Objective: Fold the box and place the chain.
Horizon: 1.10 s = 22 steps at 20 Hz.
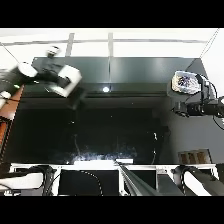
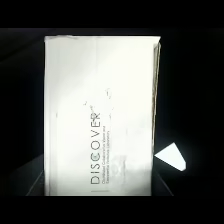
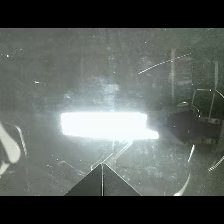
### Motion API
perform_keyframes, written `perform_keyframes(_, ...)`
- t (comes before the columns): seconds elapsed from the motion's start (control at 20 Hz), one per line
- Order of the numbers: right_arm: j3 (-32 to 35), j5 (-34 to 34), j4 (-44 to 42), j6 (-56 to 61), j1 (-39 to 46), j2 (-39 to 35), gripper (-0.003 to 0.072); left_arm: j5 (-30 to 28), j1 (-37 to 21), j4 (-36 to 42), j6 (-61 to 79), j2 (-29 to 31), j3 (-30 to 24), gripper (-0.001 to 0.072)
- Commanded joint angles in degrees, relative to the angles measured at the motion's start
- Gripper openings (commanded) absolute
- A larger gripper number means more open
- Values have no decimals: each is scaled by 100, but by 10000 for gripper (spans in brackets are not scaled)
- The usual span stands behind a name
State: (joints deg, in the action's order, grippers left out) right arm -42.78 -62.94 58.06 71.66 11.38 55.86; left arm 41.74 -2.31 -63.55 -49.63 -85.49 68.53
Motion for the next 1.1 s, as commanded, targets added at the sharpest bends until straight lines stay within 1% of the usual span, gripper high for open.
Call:
perform_keyframes(0.0,0,0,-212,4,2,-4,15,398,-1550,-50,-697,-837,1198,307)
perform_keyframes(0.05,0,26,-236,7,-2,-4,16,664,-1735,-55,-817,-1228,1681,307)
perform_keyframes(0.15,0,39,-238,7,-2,-4,16,925,-1902,-236,-968,-1897,2452,307)
perform_keyframes(0.2,0,26,-251,9,-2,-4,15,935,-1912,-496,-1032,-2162,2758,307)
perform_keyframes(0.3,0,20,-260,9,-9,-4,15,903,-1910,-608,-1038,-2660,3357,306)
perform_keyframes(0.45,0,17,-264,15,-9,-4,15,1331,-1838,-625,-1036,-3412,4321,307)
perform_keyframes(0.5,0,15,-330,20,-9,-4,16,1484,-1799,-699,-1038,-3593,4575,365)
perform_keyframes(0.55,0,9,-415,17,-9,-4,16,1523,-1727,-824,-1054,-3689,4743,720)
perform_keyframes(0.6,0,-4,-516,15,-9,-4,16,1471,-1657,-964,-1145,-3696,4806,720)
perform_keyframes(0.65,0,-26,-603,15,-9,-4,16,1539,-1580,-1189,-1158,-3648,4907,720)
perform_keyframes(0.7,-2,-37,-640,15,-9,-4,16,1582,-1495,-1532,-1296,-3532,5005,720)
perform_keyframes(0.8,-4,-42,-640,13,-9,-4,15,1681,-1384,-2057,-1749,-3158,5012,719)
perform_keyframes(0.9,-26,20,-638,13,-7,-4,15,2041,-1342,-2109,-2297,-2695,5010,716)
perform_keyframes(0.95,-92,-20,-627,13,-7,-7,15,2358,-1333,-2096,-2601,-2450,5003,713)
perform_keyframes(1.0,-223,-164,-568,11,-9,-17,16,2828,-1316,-2131,-3012,-2210,4999,620)
perform_keyframes(1.05,-378,-428,-479,-20,-7,-39,15,3368,-1322,-2149,-3582,-1996,4983,171)
